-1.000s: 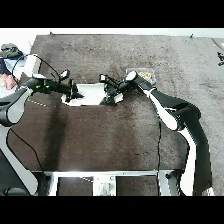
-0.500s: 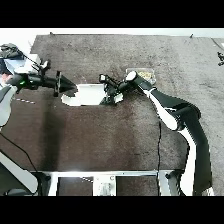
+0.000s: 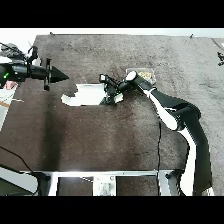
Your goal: Fold the box and place the chain.
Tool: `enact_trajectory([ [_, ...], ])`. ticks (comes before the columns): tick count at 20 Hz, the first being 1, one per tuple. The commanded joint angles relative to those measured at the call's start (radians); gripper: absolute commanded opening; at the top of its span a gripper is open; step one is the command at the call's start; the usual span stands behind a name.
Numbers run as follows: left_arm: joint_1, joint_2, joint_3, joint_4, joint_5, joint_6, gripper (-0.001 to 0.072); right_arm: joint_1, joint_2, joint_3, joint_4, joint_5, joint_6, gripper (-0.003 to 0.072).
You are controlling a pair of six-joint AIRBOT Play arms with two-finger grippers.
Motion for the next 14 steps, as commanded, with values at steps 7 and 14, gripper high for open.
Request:
enact_trajectory([
  [7, -0.134, 0.162, -0.468, -0.072, 0.373, 0.026, 0.0004, 0.000, -0.001, 0.000, 0.000, 0.000, 0.000, 0.0427],
  [14, -0.242, 0.048, -0.381, -0.112, 0.477, -0.074, 0.0005, 0.000, -0.001, 0.000, 0.000, 0.000, 0.000, 0.0426],
])
